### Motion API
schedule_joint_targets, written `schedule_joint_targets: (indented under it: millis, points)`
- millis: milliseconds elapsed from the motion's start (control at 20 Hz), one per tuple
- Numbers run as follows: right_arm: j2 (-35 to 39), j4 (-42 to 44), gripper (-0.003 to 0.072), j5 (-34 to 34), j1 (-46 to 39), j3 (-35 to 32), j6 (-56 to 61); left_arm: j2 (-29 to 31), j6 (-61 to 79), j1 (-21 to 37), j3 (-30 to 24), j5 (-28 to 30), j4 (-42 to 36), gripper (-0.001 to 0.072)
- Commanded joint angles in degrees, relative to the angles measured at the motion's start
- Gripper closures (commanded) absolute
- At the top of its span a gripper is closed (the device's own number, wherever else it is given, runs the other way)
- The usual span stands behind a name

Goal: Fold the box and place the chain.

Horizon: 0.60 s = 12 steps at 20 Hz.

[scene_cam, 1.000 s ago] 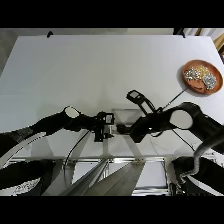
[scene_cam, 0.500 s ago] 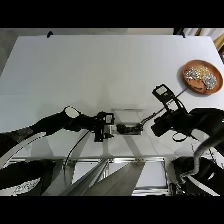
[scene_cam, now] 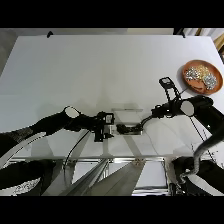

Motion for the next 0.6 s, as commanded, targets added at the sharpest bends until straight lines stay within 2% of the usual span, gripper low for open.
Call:
schedule_joint_targets:
  millis: [0,400,550]
  points:
    - [-4.9,5.0,0.0321,-2.2,-2.8,-0.1,-4.2,0.0,0.0,0.0,0.0,0.0,0.0,0.0679]
    - [-8.1,5.6,0.0350,-2.1,-2.8,-0.1,-3.6,0.0,0.0,0.0,0.0,0.0,0.0,0.0679]
    - [-9.4,6.1,0.0432,-1.6,-2.8,-0.1,-3.6,0.0,0.0,0.0,0.0,0.0,0.0,0.0679]
